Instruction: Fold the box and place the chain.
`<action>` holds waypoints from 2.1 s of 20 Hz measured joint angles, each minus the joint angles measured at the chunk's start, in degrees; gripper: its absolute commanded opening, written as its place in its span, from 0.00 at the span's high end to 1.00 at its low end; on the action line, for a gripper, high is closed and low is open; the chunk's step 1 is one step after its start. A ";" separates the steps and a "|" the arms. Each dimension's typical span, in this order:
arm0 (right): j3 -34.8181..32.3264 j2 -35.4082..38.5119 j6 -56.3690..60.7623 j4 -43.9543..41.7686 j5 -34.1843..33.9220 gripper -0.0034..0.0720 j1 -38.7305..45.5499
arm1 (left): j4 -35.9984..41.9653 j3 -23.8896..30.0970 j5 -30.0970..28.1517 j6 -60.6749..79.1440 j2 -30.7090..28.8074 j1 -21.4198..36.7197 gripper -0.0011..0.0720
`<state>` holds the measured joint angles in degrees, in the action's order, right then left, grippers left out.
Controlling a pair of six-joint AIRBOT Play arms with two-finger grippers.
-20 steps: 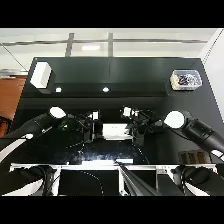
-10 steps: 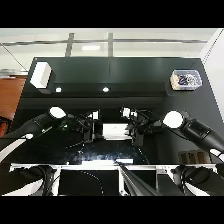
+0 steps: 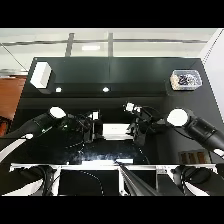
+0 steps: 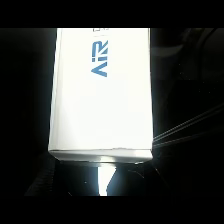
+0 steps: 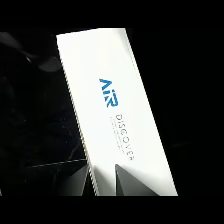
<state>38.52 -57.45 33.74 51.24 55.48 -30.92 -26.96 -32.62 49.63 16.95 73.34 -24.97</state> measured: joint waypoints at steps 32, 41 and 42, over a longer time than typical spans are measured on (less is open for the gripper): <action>-0.39 -14.38 21.51 -23.96 2.54 0.91 7.19 | 0.15 0.00 -0.09 -0.22 0.00 0.00 0.42; 2.73 4.63 24.37 -16.22 9.66 0.91 26.95 | -10.10 -1.84 2.14 -14.34 -9.42 0.13 0.02; 2.80 5.68 24.46 -15.13 10.32 0.91 29.07 | -11.52 -2.29 2.58 -17.44 -10.82 0.09 0.02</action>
<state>41.32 -51.77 58.19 36.12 65.80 -1.85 -38.48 -34.92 52.21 -0.49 62.52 -24.88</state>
